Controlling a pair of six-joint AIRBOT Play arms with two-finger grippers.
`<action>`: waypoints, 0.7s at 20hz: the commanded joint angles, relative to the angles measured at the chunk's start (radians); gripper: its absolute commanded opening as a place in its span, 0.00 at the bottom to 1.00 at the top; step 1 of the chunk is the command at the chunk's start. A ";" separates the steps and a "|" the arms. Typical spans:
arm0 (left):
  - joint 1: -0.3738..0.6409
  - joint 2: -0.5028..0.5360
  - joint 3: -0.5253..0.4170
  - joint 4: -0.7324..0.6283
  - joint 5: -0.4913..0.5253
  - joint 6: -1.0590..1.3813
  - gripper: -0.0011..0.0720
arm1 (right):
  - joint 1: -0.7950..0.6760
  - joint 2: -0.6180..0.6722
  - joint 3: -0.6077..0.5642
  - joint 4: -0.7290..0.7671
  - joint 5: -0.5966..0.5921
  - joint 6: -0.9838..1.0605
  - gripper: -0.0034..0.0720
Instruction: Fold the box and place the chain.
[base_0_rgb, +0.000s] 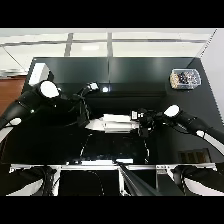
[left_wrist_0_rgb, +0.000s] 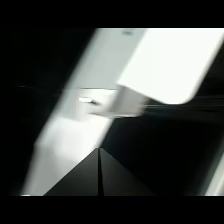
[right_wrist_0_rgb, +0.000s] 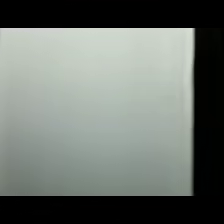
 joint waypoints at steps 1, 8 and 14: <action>-0.018 0.002 -0.047 -0.243 -0.118 -0.086 0.05 | 0.001 -0.001 -0.001 0.000 0.000 0.000 0.58; -0.031 -0.097 -0.110 -0.527 0.471 -0.086 0.05 | 0.001 -0.001 -0.001 0.000 0.000 0.000 0.58; -0.032 -0.193 -0.110 -0.462 0.476 -0.122 0.05 | 0.001 -0.001 -0.001 0.000 -0.001 0.000 0.59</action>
